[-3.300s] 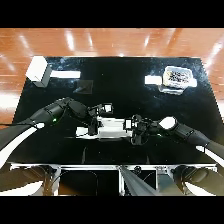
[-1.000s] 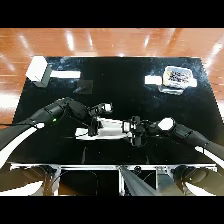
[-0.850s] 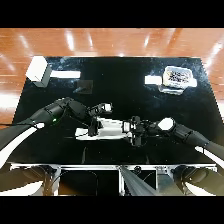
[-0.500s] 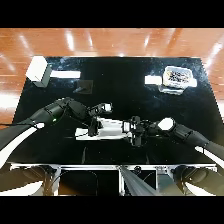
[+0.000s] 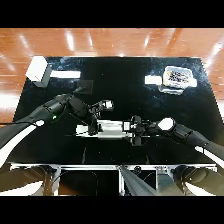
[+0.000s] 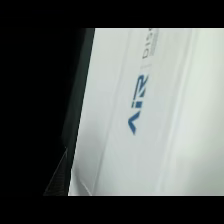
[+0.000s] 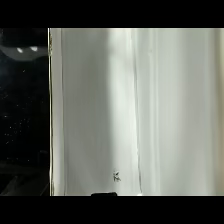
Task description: Fold the box and place the chain.
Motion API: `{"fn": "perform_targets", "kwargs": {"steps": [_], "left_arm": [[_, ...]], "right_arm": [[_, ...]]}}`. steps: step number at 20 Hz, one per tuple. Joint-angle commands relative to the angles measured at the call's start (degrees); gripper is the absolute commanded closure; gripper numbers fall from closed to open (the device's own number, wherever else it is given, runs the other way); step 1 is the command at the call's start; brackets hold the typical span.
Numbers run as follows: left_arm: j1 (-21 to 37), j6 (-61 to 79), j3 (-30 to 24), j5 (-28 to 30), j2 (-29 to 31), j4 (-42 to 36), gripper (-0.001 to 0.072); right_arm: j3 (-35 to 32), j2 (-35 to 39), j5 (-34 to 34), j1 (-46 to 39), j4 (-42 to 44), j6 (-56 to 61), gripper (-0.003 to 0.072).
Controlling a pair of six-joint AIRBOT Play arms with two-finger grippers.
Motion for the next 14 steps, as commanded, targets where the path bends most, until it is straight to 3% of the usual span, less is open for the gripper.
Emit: {"fn": "perform_targets", "kwargs": {"steps": [1,4,10,13,14], "left_arm": [[0.02,-7.89,1.88,4.15,0.79,8.17,0.0195],[0.04,-17.25,4.24,8.37,2.62,15.63,0.0196],[0.17,-26.23,5.84,14.38,9.29,22.73,0.0197],[1.2,-32.33,5.95,23.91,11.13,23.32,0.0203],[1.62,-33.83,5.92,26.56,11.34,23.23,0.0243]], "right_arm": [[0.02,-0.02,0.07,0.02,0.0,0.04,0.0125],[0.02,0.0,0.07,0.0,0.0,0.04,0.0124],[0.02,-0.02,0.11,0.0,0.02,0.07,0.0125],[0.02,0.0,0.09,0.0,0.0,0.07,0.0125],[0.02,0.0,0.09,0.0,0.0,0.07,0.0125]]}}
